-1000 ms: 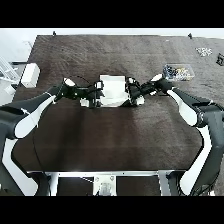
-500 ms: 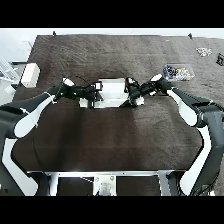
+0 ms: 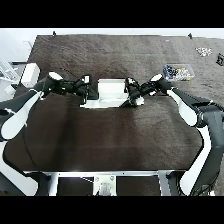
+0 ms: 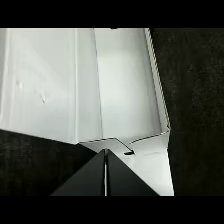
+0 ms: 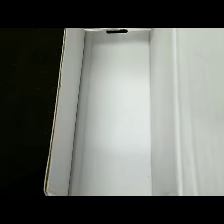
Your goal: Fold the box and place the chain.
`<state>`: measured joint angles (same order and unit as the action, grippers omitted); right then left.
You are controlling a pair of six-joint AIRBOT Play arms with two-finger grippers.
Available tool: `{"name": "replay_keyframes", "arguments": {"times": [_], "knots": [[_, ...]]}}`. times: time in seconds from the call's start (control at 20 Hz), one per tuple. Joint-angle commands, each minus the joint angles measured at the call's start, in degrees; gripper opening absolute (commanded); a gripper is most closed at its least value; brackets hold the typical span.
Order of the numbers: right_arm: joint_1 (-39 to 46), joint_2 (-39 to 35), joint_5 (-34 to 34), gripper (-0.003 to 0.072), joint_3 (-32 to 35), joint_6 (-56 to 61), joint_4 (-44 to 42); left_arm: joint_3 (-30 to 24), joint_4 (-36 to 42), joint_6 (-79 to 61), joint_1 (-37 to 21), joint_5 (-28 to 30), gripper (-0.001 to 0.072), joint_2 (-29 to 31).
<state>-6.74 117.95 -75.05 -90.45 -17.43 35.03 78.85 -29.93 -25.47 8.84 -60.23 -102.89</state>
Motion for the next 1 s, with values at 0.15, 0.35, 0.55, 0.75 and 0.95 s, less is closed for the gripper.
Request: {"name": "replay_keyframes", "arguments": {"times": [0.15,0.35,0.55,0.75,0.95], "knots": [[0.04,-0.02,0.04,0.0546,0.02,0.07,-0.02,-2.62,-1.33,21.68,-2.47,1.18,0.0015,7.69],[0.04,-0.02,0.04,0.0546,0.02,0.07,-0.02,-8.13,-1.81,42.12,-6.34,5.68,0.0015,14.47],[0.04,-0.02,0.04,0.0546,0.02,0.07,-0.02,-12.81,-1.77,58.18,-11.56,4.11,0.0017,17.16],[0.04,-0.02,0.04,0.0546,0.02,0.07,-0.02,-16.02,-2.43,63.76,-12.31,3.26,0.0019,17.14],[0.04,-0.02,0.04,0.0546,0.02,0.07,-0.02,-17.97,-2.91,70.66,-12.31,3.13,0.0021,17.14]]}}
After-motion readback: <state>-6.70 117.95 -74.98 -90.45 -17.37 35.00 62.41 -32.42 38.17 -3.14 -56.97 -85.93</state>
